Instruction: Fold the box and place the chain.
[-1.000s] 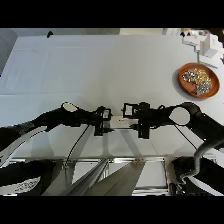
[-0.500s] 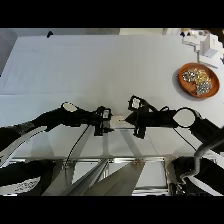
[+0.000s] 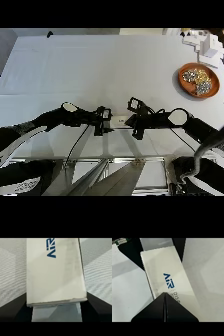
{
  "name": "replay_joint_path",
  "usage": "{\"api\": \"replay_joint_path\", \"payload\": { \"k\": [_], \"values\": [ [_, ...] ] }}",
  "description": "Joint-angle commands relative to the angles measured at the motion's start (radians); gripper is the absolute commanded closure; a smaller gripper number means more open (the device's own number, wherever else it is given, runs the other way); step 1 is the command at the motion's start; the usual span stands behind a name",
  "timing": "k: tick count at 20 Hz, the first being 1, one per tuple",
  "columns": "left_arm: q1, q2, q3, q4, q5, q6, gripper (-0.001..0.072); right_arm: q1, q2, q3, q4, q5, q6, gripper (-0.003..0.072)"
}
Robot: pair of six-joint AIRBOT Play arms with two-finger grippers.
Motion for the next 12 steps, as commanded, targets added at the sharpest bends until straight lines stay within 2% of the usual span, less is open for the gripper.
{"api": "replay_joint_path", "payload": {
  "k": [1,12],
  "values": [
    [0.000,0.001,0.001,-0.002,0.001,-0.001,0.0644,0.002,-0.005,-0.002,-0.010,0.023,-0.007,0.0669],
    [0.000,0.001,0.001,-0.002,0.001,-0.001,0.0644,0.002,-0.025,-0.031,-0.088,-0.011,0.005,0.0669]
  ]
}}
